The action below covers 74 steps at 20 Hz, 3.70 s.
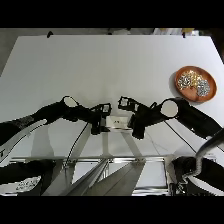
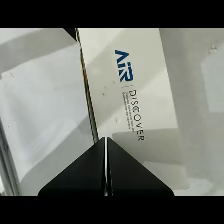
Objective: Fold the box and place the chain.
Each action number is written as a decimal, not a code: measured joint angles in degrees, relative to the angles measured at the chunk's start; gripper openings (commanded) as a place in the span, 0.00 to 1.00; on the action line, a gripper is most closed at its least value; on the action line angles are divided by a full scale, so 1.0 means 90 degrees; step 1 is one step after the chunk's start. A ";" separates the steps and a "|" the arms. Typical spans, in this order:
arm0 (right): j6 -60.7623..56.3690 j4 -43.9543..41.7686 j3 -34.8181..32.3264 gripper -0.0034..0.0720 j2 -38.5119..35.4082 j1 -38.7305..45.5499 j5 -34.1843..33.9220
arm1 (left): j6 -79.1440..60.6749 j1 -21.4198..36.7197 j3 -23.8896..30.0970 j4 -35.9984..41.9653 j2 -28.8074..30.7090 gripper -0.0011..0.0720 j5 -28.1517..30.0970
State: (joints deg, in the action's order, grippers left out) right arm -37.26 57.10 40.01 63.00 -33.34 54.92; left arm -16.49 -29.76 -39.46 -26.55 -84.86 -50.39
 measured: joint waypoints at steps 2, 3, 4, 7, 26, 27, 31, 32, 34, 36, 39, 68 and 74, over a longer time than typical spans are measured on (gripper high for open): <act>-0.0022 0.0017 -0.0051 0.06 0.0000 0.0000 -0.0022 | 0.0000 0.0000 0.0000 0.0000 0.0000 0.30 0.0000; -0.0032 0.0032 -0.0070 0.06 0.0000 -0.0002 -0.0029 | 0.0000 0.0000 0.0000 0.0000 0.0000 0.30 0.0000; -0.0056 0.0058 -0.0085 0.06 0.0000 0.0000 -0.0034 | 0.0000 0.0000 0.0000 0.0000 0.0000 0.30 0.0000; -0.0148 0.0124 -0.0109 0.06 0.0000 0.0000 -0.0058 | -0.0002 0.0000 0.0000 -0.0002 0.0000 0.30 0.0002; -0.1761 0.0687 0.0277 0.06 -0.0610 0.0321 0.0100 | 0.0017 0.0000 0.0000 0.0010 0.0000 0.30 0.0000; -0.1953 0.0806 0.0313 0.06 -0.0690 0.0512 0.0265 | 0.0015 0.0000 0.0000 0.0010 0.0000 0.30 0.0000; -0.3298 0.1836 0.0398 0.06 -0.0860 0.1579 0.1321 | 0.0012 0.0000 0.0000 0.0005 0.0000 0.30 0.0000; -0.3689 0.2166 0.0408 0.06 -0.0874 0.1836 0.1559 | 0.0010 0.0000 0.0000 0.0002 0.0000 0.30 0.0002; -0.4527 0.2858 0.0415 0.06 -0.0899 0.2351 0.2047 | 0.0005 0.0000 0.0000 0.0002 0.0000 0.30 0.0000; -0.5316 0.3351 0.0420 0.06 -0.0908 0.2800 0.2475 | 0.0000 0.0000 0.0000 0.0002 0.0000 0.30 0.0002; -0.6105 0.3764 0.0420 0.06 -0.0916 0.3247 0.3016 | 0.0000 0.0000 0.0000 0.0000 0.0000 0.30 0.0000; -0.6713 0.3939 0.0423 0.06 -0.0916 0.3529 0.3565 | 0.5425 0.4779 0.0002 -0.2385 0.2951 0.40 0.0432; -0.6713 0.3939 0.0423 0.06 -0.0916 0.3529 0.3568 | 0.7128 0.5255 0.0002 -0.4187 0.2518 0.71 0.0056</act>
State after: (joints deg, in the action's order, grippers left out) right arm -97.67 92.55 43.81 54.76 -1.58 87.02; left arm 47.66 17.54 -39.44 -64.23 -62.19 -49.89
